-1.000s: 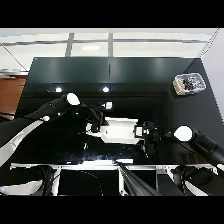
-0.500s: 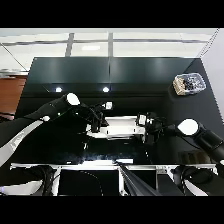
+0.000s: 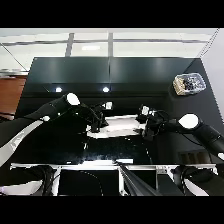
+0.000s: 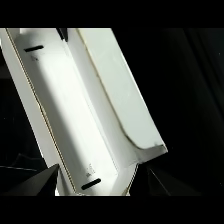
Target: Fold the box and place the chain.
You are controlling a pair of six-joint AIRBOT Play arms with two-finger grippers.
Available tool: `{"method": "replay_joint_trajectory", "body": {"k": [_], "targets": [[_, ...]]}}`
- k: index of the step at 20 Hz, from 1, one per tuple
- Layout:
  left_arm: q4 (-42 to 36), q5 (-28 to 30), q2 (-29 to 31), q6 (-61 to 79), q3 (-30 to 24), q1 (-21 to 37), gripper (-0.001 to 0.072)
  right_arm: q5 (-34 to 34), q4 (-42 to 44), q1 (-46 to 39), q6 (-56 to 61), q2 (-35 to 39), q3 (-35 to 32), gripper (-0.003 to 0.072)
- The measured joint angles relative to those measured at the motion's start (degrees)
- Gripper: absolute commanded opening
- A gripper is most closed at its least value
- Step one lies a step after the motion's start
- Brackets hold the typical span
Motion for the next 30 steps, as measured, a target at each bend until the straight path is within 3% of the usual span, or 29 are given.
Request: {"method": "replay_joint_trajectory", "body": {"k": [30], "targets": [[2.6,1.0,1.6,0.5,0.4,0.0,0.0023,5.1,7.9,2.1,-15.3,-7.5,-0.9,0.0637]]}}
